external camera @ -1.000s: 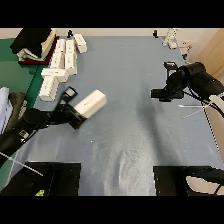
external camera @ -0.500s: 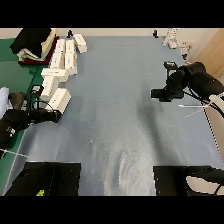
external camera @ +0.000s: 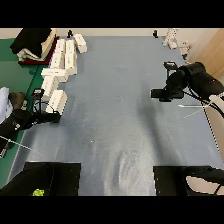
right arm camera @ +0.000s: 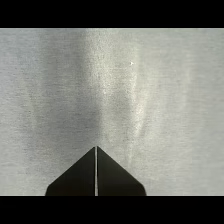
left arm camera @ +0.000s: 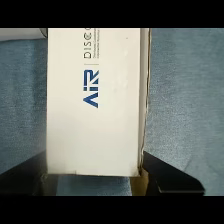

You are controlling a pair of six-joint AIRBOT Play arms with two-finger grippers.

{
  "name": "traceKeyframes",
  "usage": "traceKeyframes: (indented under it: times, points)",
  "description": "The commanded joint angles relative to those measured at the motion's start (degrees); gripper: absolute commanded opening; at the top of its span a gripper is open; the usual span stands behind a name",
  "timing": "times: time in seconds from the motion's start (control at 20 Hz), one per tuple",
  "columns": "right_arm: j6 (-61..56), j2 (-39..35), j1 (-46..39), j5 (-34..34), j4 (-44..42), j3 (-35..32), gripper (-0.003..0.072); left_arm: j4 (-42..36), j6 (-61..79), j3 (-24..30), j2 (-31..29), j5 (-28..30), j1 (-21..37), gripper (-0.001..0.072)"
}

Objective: Fold the box.

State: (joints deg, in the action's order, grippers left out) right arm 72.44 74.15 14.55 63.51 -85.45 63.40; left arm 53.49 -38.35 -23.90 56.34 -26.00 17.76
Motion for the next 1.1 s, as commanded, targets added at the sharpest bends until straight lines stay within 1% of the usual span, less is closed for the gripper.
traceKeyframes:
  times: [0.0, 0.3, 0.4, 0.45, 0.55, 0.7, 0.85, 0.9, 1.05]
  points:
    - [0.0, 0.04, -0.04, 0.0, 0.0, 0.04, 0.0021, 0.11, 0.17, -0.02, 0.83, 0.5, 0.07, 0.0409]
    - [0.0, 0.04, -0.04, 0.0, 0.0, 0.04, 0.0021, 0.11, 0.17, -0.02, 0.83, 0.5, 0.07, 0.0413]
    - [0.0, 0.04, -0.04, 0.0, 0.0, 0.04, 0.0022, 0.13, -0.07, -0.04, 0.81, 0.33, 0.09, 0.0691]
    - [0.0, 0.04, -0.04, 0.0, 0.0, 0.04, 0.0021, 0.28, -0.04, -0.04, 0.7, 0.24, 0.13, 0.0691]
    - [0.0, 0.04, -0.04, 0.0, 0.0, 0.04, 0.0021, 0.83, -0.04, -0.52, -0.35, -1.79, 0.22, 0.0691]
    - [0.0, 0.04, -0.04, 0.0, 0.0, 0.04, 0.0022, 2.4, -0.04, -2.93, -5.03, -9.31, 0.22, 0.0691]
    - [0.0, 0.04, -0.04, 0.0, 0.0, 0.04, 0.0021, 2.32, -0.04, -5.75, -11.91, -15.82, 0.15, 0.069]
    - [0.0, 0.04, -0.04, 0.0, 0.0, 0.04, 0.0022, 1.92, -0.04, -6.25, -14.21, -16.65, 0.09, 0.0691]
    - [0.0, 0.04, -0.04, 0.0, 0.0, 0.04, 0.0022, -0.13, -0.09, -6.45, -20.31, -16.76, 0.07, 0.069]
